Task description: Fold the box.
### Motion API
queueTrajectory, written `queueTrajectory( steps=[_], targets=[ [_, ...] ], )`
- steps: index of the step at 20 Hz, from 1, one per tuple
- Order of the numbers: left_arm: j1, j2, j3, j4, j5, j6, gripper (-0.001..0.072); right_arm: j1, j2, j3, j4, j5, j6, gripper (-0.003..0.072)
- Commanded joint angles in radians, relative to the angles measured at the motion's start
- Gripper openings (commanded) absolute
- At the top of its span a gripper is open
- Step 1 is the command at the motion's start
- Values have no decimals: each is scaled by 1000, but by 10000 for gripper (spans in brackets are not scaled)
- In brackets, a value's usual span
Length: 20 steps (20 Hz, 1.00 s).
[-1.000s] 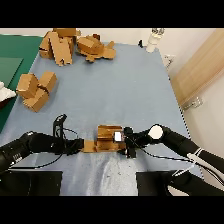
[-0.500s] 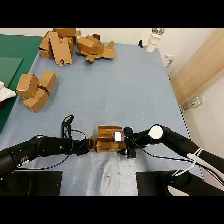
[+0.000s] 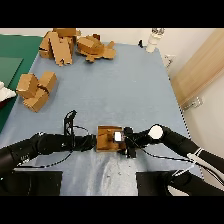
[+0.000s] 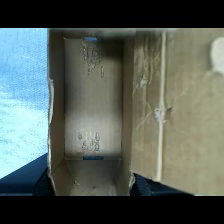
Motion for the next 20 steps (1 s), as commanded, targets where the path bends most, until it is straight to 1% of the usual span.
queueTrajectory(
  steps=[1, 5, 8, 11, 14, 17, 18, 20],
  targets=[
    [-1, -1, 10, -7, 10, -1, 15, 0, 0, 0, 0, 0, 0, 563],
    [0, 0, 10, 0, -18, 16, 16, 0, 0, 0, 0, 0, 0, 563],
    [1, 0, 11, 2, -17, 16, 16, 0, 0, 0, 0, 0, 0, 563],
    [1, 0, 11, 40, -25, -4, 15, 0, 0, 0, 0, 0, 0, 563],
    [7, 3, 22, 48, -22, -4, 15, 0, 0, 0, 0, 0, 0, 563],
    [15, 51, 33, 70, 12, -5, 15, 0, 0, 0, 0, 0, 0, 563],
    [29, 59, 32, 71, -11, -9, 15, 0, 0, 0, 0, 0, 0, 563],
    [47, 51, 32, 117, -91, -7, 15, 0, 0, 0, 0, 0, 0, 563]
  ],
)
